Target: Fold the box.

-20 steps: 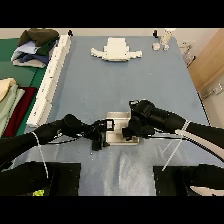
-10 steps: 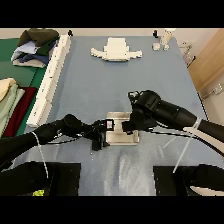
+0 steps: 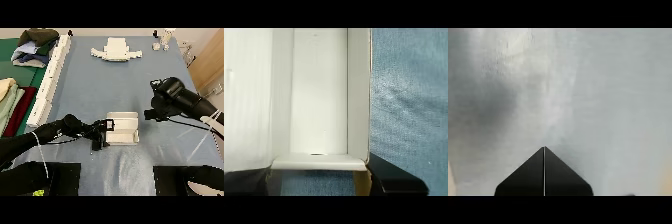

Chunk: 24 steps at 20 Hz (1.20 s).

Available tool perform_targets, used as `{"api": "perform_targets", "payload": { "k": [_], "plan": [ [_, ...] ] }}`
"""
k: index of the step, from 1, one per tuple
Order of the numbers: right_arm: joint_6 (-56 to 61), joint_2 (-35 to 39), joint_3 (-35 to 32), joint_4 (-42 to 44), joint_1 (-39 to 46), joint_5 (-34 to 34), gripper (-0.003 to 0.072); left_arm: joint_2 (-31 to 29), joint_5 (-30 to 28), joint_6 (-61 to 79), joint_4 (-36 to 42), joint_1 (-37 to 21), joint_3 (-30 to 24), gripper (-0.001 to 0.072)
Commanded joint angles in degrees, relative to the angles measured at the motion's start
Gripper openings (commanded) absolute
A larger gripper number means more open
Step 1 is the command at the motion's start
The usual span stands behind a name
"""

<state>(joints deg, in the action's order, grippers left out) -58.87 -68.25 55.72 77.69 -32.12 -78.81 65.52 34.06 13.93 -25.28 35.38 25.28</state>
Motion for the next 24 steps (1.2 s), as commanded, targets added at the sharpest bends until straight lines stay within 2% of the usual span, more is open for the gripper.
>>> {"api": "perform_targets", "payload": {
  "k": [1,3,4,5,9,13,17,21,24],
  "plan": [
    [-22.27,-2.56,-1.64,30.12,15.78,16.98,0.0003,0.02,-0.02,0.00,-0.02,-0.02,0.02,0.0421],
    [-39.69,-6.51,-0.98,54.69,22.75,17.77,0.0003,0.02,-0.04,0.00,0.00,-0.02,0.02,0.0421],
    [-44.50,-8.66,-0.46,61.96,24.50,16.35,0.0003,0.02,-0.02,0.00,0.00,-0.02,0.02,0.0421],
    [-47.54,-11.04,0.46,65.72,25.14,13.99,0.0003,0.00,-0.02,0.00,0.00,-0.02,0.02,0.0422],
    [-58.38,-17.90,1.53,68.28,23.02,5.01,0.0003,0.02,-0.04,0.00,-0.02,-0.02,0.02,0.0421],
    [-68.15,-18.53,1.40,68.91,19.04,-2.27,0.0002,0.02,-0.04,0.00,-0.02,-0.02,0.02,0.0421],
    [-70.79,-18.40,1.31,68.65,16.31,-6.60,0.0002,0.02,-0.02,0.00,-0.02,-0.02,0.02,0.0421],
    [-71.54,-15.41,-1.57,68.48,16.28,-5.99,0.0002,0.02,-0.02,0.00,0.00,-0.02,0.02,0.0421],
    [-72.46,-10.86,-6.78,68.32,16.26,-0.35,0.0002,0.02,-0.02,0.00,-0.02,-0.02,0.02,0.0421]
  ]
}}
